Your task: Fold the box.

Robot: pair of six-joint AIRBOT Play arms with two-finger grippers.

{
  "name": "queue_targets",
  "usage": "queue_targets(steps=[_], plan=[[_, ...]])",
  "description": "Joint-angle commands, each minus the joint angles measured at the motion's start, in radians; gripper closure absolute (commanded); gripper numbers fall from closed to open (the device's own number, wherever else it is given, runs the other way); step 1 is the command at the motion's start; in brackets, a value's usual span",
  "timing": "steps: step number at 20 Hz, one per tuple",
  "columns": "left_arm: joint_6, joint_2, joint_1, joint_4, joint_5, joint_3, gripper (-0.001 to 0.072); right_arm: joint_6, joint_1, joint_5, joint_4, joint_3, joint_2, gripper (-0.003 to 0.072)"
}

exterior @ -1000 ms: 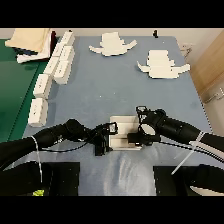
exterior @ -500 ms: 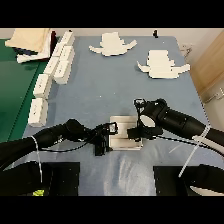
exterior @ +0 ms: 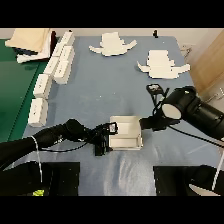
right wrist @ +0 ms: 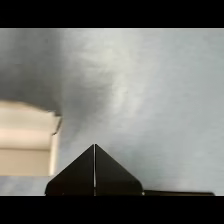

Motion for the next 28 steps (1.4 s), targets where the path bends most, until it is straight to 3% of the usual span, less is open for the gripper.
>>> queue_targets(steps=[1,3,5,8,11,15,19,23,28], plan=[[0.0,0.0,0.0,0.0,0.0,0.0,0.0249,-0.22,-0.227,-0.113,0.074,-0.05,-0.01,0.0684],[0.0,0.0,0.0,0.0,0.0,0.0,0.0249,-0.406,-0.396,-0.192,0.274,-0.07,-0.105,0.0683],[0.0,0.0,0.0,0.0,0.0,0.0,0.0249,-0.674,-0.542,-0.217,0.654,-0.063,-0.24,0.0683],[0.0,0.0,0.0,0.0,0.0,0.0,0.0249,-1.004,-0.628,-0.104,1.163,-0.046,-0.411,0.0684],[0.0,0.0,0.0,0.0,0.0,0.0,0.0249,-1.149,-0.611,0.026,1.373,-0.023,-0.497,0.0684],[0.0,0.0,0.0,0.0,0.0,0.0,0.0249,-1.242,-0.558,0.111,1.354,-0.024,-0.471,0.0685],[0.0,0.0,0.0,0.0,0.0,0.0,0.0249,-1.242,-0.459,0.075,1.192,-0.047,-0.352,0.0685],[0.0,0.0,0.0,0.0,0.0,0.0,0.0249,-1.242,-0.341,-0.095,1.028,-0.166,-0.185,0.0684],[0.0,0.0,0.0,0.0,0.0,0.0,0.0249,-1.273,-0.235,-0.344,0.926,-0.326,0.021,0.0684]])
